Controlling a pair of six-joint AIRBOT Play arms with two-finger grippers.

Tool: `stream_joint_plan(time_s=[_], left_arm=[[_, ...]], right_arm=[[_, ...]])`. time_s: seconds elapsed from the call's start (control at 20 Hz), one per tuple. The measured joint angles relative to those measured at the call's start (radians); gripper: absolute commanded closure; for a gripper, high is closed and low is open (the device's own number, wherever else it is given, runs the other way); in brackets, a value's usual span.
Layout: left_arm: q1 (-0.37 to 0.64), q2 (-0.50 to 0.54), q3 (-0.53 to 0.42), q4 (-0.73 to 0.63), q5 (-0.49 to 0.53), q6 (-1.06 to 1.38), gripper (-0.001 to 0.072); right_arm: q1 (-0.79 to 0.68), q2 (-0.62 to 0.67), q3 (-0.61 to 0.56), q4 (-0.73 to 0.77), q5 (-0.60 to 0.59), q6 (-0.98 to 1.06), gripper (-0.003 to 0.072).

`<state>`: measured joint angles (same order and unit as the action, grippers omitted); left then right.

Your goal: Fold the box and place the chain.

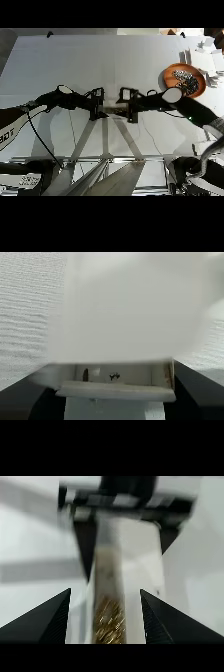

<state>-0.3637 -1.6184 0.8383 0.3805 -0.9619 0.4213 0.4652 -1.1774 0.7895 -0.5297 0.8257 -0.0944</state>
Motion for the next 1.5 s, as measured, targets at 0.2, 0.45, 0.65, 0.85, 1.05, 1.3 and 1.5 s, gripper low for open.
stream_joint_plan(time_s=[0.2, 0.45, 0.65, 0.85, 1.05, 1.3, 1.5], left_arm=[[0.000, 0.000, 0.000, 0.000, 0.000, 0.000, 0.0432], [0.000, 0.000, 0.000, 0.000, 0.000, 0.000, 0.0432], [0.000, 0.000, 0.000, 0.000, 0.000, 0.000, 0.0432], [0.000, 0.000, 0.000, 0.000, 0.000, 0.000, 0.0432], [0.000, 0.000, 0.000, 0.000, 0.000, 0.000, 0.0432], [0.000, 0.000, 0.000, 0.000, 0.000, 0.000, 0.0432], [0.000, 0.000, 0.000, 0.000, 0.000, 0.000, 0.0432]], right_arm=[[-0.067, -0.026, 0.066, 0.060, 0.040, 0.008, 0.0218], [-0.094, -0.122, 0.087, 0.082, 0.108, 0.045, 0.0217], [-0.091, -0.176, 0.092, 0.075, 0.144, 0.054, 0.0215], [-0.090, -0.196, 0.092, 0.037, 0.120, 0.060, 0.0215], [-0.077, -0.178, 0.092, 0.028, 0.153, 0.060, 0.0190], [-0.071, -0.134, 0.100, 0.083, 0.145, 0.060, 0.0221], [-0.070, -0.126, 0.103, 0.112, 0.064, 0.064, 0.0221]])
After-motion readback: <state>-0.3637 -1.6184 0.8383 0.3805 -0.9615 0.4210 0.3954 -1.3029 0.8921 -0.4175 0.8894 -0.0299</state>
